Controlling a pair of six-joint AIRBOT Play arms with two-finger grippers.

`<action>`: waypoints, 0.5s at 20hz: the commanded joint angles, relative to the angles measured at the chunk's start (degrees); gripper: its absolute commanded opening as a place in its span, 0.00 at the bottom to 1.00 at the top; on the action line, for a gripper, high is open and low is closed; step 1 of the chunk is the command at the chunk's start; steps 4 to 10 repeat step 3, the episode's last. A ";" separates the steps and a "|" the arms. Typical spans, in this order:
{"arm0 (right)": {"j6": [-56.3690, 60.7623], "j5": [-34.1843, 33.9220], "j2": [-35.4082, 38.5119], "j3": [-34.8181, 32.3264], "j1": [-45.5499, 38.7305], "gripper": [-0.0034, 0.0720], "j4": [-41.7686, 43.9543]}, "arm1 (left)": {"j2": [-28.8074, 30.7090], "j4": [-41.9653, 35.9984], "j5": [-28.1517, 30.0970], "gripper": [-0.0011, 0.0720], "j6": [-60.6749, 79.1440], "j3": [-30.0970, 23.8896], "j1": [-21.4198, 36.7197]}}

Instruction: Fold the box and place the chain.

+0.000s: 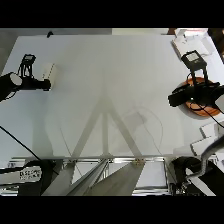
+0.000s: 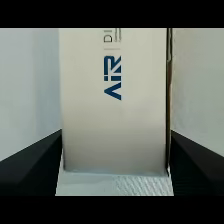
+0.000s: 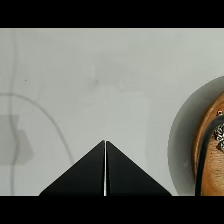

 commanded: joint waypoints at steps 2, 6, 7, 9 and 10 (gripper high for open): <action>0.00 0.00 0.04 0.07 0.00 0.06 0.02 | 7.04 0.74 -3.30 0.98 0.02 0.02 -0.04; 0.00 0.00 0.04 0.07 -0.02 0.06 0.02 | 8.87 -0.04 -5.49 0.98 0.02 0.02 -0.11; 0.00 0.00 0.04 0.07 -0.02 0.06 0.02 | 8.87 -0.04 -5.49 0.98 0.02 0.02 -0.11; 0.00 0.00 0.04 0.07 -0.02 0.06 0.02 | 8.87 -0.04 -5.49 0.98 0.02 0.02 -0.11; 0.00 0.00 0.04 0.07 -0.02 0.06 0.02 | 8.87 -0.04 -5.49 0.98 0.02 0.02 -0.11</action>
